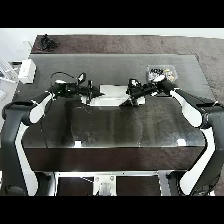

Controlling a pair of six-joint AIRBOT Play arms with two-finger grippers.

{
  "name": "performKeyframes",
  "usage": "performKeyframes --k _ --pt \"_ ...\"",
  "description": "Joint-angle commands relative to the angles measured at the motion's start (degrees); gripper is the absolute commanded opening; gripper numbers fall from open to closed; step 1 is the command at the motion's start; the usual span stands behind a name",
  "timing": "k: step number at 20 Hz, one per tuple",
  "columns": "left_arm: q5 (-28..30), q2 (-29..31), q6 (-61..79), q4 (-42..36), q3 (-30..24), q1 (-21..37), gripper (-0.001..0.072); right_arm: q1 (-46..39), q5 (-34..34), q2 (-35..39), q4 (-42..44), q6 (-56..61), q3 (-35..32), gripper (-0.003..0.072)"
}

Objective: Fold the box and place the chain.

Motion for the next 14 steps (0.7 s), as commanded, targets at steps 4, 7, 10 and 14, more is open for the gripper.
performKeyframes --k 4,7,10,14 --pt "0.0 0.0 0.0 -2.8 0.0 0.0 0.0022 0.0 0.0 0.0 0.0 0.0 0.0 0.0503" --pt "-0.1 0.0 -0.1 -5.9 0.0 0.0 0.0023 0.0 0.0 0.0 0.0 0.0 0.0 0.0503" --pt "-0.1 0.0 -0.1 -8.3 0.0 0.0 0.0023 0.0 0.0 0.0 0.0 0.0 0.0 0.0502" --pt "-0.1 0.0 -0.1 -8.4 0.0 0.0 0.0023 0.0 0.0 0.0 0.0 0.0 0.0 0.0503"
